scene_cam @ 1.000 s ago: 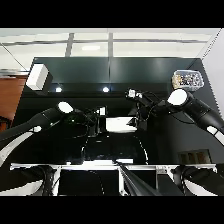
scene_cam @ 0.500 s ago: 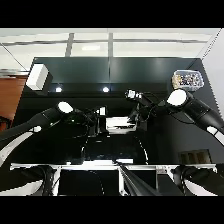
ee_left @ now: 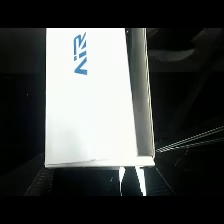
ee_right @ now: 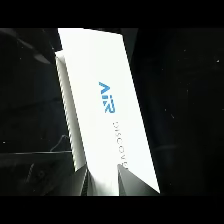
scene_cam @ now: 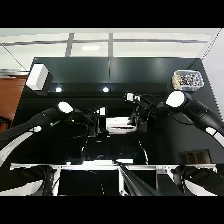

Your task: Fold the box and place the chain.

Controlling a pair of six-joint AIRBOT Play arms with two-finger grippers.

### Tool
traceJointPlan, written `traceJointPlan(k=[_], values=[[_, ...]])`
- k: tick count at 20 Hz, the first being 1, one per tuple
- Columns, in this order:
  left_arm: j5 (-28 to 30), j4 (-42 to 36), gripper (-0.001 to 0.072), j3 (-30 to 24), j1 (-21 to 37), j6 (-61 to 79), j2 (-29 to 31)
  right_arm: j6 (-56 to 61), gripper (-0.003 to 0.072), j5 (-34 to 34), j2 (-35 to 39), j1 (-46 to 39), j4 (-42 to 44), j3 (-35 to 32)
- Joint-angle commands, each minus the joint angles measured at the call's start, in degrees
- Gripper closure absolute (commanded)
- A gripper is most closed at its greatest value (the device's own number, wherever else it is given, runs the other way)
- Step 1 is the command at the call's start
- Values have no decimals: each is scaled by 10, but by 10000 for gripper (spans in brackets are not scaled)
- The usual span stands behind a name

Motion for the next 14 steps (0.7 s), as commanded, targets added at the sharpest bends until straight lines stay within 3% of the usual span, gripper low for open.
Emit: traceJointPlan(k=[1,4,14], values=[[0,0,415,0,0,0,0,5,490,8,0,2,-7,-1],[0,0,415,0,0,0,0,6,422,10,0,2,-6,-1],[1,0,415,0,0,0,0,16,422,2,0,2,-7,-22]])
